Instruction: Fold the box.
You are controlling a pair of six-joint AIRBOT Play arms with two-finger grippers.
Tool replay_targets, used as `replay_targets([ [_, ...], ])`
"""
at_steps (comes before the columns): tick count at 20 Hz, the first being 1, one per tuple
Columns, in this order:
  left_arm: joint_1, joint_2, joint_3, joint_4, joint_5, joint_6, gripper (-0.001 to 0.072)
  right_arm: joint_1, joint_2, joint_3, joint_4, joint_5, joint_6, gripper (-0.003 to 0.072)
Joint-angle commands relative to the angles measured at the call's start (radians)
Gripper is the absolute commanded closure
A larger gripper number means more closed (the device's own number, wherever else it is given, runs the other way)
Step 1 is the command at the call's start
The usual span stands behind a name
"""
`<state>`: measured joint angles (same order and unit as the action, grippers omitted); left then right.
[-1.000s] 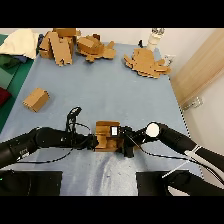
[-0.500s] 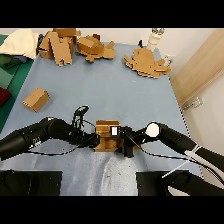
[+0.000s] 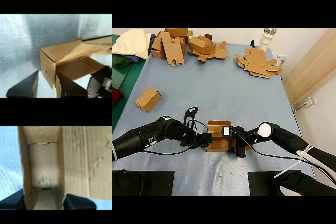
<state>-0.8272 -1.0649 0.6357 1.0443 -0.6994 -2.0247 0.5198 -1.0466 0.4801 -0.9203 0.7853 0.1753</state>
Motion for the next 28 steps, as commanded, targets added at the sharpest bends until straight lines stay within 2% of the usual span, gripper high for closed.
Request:
replay_targets([
  [1, -0.002, -0.001, 0.0, 0.004, 0.045, -0.029, 0.0419, 0.0, 0.0, 0.001, 0.0, 0.0, 0.0, 0.0104],
  [3, -0.002, -0.001, 0.001, 0.001, 0.066, 0.002, 0.0419, 0.0, 0.0, 0.001, 0.0, 0.0, 0.0, 0.0104],
  [6, -0.006, -0.001, 0.003, 0.003, 0.028, 0.002, 0.0418, 0.0, 0.0, 0.001, 0.0, 0.0, 0.0, 0.0104],
  [9, -0.047, -0.001, 0.035, 0.07, -0.008, -0.024, 0.0418, 0.0, 0.0, 0.001, 0.0, -0.001, 0.0, 0.0104],
  [11, -0.074, -0.001, 0.065, 0.179, -0.014, -0.186, 0.0418, 0.0, 0.0, 0.001, 0.0, 0.0, 0.0, 0.0104],
  [14, -0.103, -0.001, 0.088, 0.357, -0.083, -0.416, 0.0418, 0.0, 0.0, 0.001, 0.0, -0.001, 0.0, 0.0104],
  [17, -0.128, -0.006, 0.093, 0.373, -0.114, -0.464, 0.0418, 0.0, 0.0, 0.001, 0.0, -0.001, 0.0, 0.0104],
  [20, -0.152, -0.046, 0.113, 0.378, -0.113, -0.515, 0.0418, 0.0, 0.0, 0.001, 0.0, -0.001, 0.0, 0.0104],
  [22, -0.177, -0.096, 0.159, 0.391, -0.116, -0.517, 0.0418, 0.0, 0.0, 0.001, 0.0, -0.001, 0.0, 0.0104],
  [25, -0.196, -0.166, 0.217, 0.432, -0.137, -0.542, 0.0418, 0.0, 0.0, 0.001, 0.0, -0.001, 0.0, 0.0104],
  [28, -0.198, -0.207, 0.236, 0.432, -0.176, -0.542, 0.0418, 0.0, 0.0, 0.001, 0.0, -0.001, 0.0, 0.0104],
])
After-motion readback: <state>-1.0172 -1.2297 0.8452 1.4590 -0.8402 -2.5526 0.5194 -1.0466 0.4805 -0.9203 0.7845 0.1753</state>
